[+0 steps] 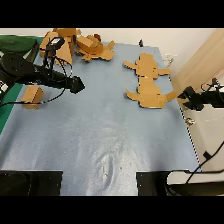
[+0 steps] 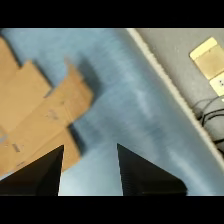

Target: Fold the box.

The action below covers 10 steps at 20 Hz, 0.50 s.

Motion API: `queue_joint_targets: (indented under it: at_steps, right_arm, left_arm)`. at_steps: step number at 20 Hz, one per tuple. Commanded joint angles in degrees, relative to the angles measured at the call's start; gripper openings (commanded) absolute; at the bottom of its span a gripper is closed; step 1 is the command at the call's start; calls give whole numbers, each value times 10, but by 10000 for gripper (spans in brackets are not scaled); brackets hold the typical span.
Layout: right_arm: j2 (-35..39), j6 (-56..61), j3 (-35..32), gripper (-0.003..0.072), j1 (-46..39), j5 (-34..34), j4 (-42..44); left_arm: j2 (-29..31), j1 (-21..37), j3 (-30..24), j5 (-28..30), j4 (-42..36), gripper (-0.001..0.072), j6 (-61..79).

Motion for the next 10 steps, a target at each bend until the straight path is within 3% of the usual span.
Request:
queue_joint_targets:
  at_steps: [1, 6, 10]
  right_arm:
    - [-102, -96, 83, 518, -49, 36, 40]
    - [-172, -137, 189, 517, -28, 92, 73]
    - [-195, -158, 220, 518, 2, 96, 74]
  left_arm:
    - [0, 0, 1, 21, -30, 693, 0]
    - [-10, 0, 1, 21, -37, 693, -2]
    - [-34, 0, 1, 20, -59, 693, -2]
